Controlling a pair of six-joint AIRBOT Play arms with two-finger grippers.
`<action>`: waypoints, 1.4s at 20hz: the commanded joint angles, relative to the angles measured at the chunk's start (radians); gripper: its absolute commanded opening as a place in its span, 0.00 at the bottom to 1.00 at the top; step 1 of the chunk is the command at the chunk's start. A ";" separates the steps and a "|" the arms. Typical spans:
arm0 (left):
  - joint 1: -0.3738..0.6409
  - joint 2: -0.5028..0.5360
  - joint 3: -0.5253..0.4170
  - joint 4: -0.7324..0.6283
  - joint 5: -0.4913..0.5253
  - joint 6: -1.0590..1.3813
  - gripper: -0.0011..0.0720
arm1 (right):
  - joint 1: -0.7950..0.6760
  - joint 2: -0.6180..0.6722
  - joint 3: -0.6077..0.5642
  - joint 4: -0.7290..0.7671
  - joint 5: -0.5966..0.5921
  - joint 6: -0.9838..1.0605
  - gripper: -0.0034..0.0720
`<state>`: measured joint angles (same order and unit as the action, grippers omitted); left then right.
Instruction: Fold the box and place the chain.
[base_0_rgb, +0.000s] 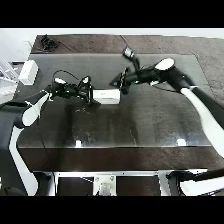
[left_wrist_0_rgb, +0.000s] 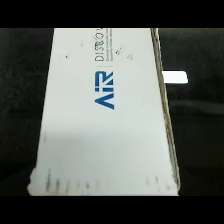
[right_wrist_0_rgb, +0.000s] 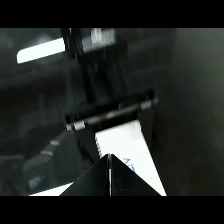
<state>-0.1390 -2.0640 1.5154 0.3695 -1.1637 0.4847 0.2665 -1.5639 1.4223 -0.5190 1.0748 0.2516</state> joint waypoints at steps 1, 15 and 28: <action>0.000 0.000 0.000 0.003 -0.004 0.003 0.50 | 0.000 0.187 -0.045 -0.049 -0.048 0.127 0.05; 0.008 0.018 0.000 -0.003 -0.001 -0.100 0.04 | -0.019 0.718 -0.734 -0.264 -0.338 0.400 0.06; 0.391 0.389 -0.006 -0.005 0.532 -0.594 0.03 | -0.019 0.717 -0.746 -0.254 -0.386 0.404 0.06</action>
<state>0.1589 -1.7145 1.5127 0.3561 -0.8181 0.0383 0.2466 -0.8467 0.6781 -0.7776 0.7132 0.6529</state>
